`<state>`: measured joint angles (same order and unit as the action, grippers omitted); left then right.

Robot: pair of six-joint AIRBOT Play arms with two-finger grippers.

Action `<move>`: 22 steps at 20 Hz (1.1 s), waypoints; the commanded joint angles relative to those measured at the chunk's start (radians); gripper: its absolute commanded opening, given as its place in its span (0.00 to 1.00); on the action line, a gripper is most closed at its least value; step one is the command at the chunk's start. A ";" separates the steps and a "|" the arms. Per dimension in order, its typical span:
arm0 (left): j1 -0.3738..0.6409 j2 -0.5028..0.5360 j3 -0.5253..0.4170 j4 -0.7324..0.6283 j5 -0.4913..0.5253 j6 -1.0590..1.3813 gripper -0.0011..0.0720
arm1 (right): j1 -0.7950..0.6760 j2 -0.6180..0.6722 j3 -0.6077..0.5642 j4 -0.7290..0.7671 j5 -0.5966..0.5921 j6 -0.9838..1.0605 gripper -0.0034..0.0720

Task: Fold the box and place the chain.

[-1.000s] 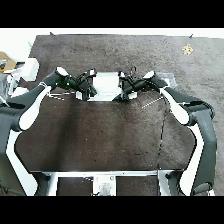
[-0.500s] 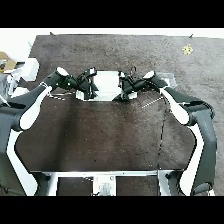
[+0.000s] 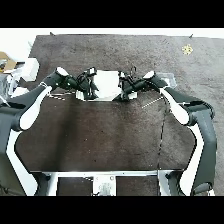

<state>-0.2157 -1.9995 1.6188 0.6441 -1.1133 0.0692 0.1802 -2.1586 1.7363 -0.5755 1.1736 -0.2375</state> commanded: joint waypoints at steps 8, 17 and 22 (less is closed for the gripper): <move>0.131 0.155 0.037 0.120 -0.129 -0.323 0.03 | 0.000 -0.001 0.000 -0.001 0.000 -0.002 0.61; 0.263 0.292 0.011 0.238 -0.093 -1.142 0.03 | 0.000 0.000 0.000 -0.001 0.000 -0.002 0.61; 0.267 0.251 -0.111 0.290 -0.089 -1.277 0.03 | 0.000 0.000 0.000 -0.001 0.000 -0.002 0.61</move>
<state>0.0437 -1.7313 1.5658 0.8967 -1.2045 -1.0798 0.1806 -2.1586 1.7367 -0.5762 1.1732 -0.2394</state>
